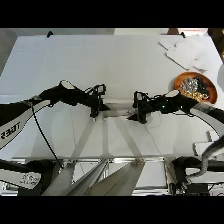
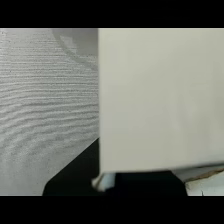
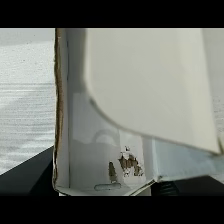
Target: Fold the box and place the chain.
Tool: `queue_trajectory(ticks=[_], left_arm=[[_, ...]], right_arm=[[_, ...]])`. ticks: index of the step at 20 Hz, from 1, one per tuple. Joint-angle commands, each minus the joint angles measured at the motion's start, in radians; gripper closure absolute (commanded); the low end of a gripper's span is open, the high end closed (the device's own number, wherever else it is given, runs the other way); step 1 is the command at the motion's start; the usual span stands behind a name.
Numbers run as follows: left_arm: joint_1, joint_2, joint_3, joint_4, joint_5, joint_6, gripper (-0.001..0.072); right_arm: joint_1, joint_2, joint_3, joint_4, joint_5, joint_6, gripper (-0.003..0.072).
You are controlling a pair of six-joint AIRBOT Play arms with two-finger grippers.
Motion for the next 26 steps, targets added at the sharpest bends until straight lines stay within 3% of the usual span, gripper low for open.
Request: queue_trajectory(ticks=[1, 6, 7, 9, 20, 26], left_arm=[[0.0, 0.0, 0.0, 0.0, 0.0, 0.0, 0.0697], [0.0, 0.0, 0.0, 0.0, 0.0, 0.0, 0.0694], [0.0, 0.0, 0.0, 0.0, 0.0, 0.0, 0.0666], [0.0, 0.0, 0.0, 0.0, 0.001, 0.0, 0.048], [0.082, 0.1, 0.0, 0.014, -0.006, -0.053, 0.0476], [0.185, 0.228, 0.0, 0.205, -0.162, -0.095, 0.0479]], right_arm=[[0.001, -0.001, 0.001, 0.0, 0.0, 0.0, 0.0248], [0.001, -0.001, 0.001, 0.0, 0.0, 0.0, 0.0248], [0.001, -0.001, 0.001, 0.0, 0.0, 0.0, 0.0248], [0.001, -0.001, 0.001, 0.0, 0.0, 0.0, 0.0248], [0.001, -0.001, 0.001, 0.0, 0.0, 0.0, 0.0249], [0.001, -0.001, 0.001, 0.0, 0.0, 0.0, 0.0249]])
